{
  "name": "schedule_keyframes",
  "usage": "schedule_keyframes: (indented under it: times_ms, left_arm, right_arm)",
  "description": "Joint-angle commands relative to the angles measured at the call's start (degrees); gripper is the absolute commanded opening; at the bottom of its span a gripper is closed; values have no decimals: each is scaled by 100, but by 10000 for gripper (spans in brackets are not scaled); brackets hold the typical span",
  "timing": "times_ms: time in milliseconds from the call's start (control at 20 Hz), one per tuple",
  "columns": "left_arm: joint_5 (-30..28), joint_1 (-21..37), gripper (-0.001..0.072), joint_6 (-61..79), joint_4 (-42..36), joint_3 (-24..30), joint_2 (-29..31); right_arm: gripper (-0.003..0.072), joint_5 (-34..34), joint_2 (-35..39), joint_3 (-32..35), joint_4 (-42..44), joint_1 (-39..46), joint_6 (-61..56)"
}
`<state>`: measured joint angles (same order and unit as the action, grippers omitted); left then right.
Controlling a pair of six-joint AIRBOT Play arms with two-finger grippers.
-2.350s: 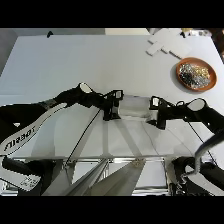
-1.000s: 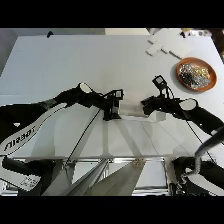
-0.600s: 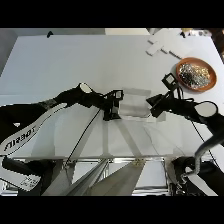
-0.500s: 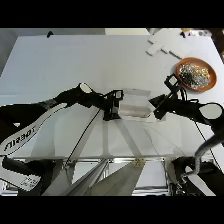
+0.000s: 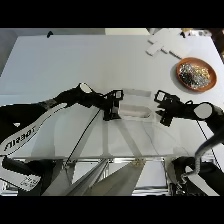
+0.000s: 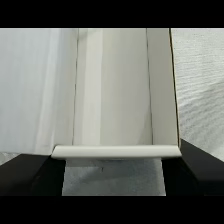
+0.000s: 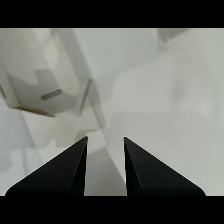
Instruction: Fold the box and place the chain.
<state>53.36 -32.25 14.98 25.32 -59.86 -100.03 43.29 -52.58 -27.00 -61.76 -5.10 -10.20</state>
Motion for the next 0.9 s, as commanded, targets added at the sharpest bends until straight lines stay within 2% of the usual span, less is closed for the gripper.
schedule_keyframes:
  times_ms: [0,100,200,550,750,850]
  left_arm:
    - [0,2,133,0,0,0,-2]
    - [0,2,133,0,0,0,-2]
    - [0,2,133,0,0,0,-2]
    - [0,2,133,-2,0,0,-2]
    - [0,2,133,0,0,0,-2]
    - [0,2,133,-2,0,0,-2]
  right_arm:
    - [233,313,-330,2,74,-175,1364]
    - [242,407,-527,2,225,-173,1751]
    - [336,350,-662,2,262,-173,1827]
    - [331,79,-678,4,702,-173,1825]
    - [288,83,-678,4,817,-173,1823]
    - [194,83,-678,4,1202,-175,1849]
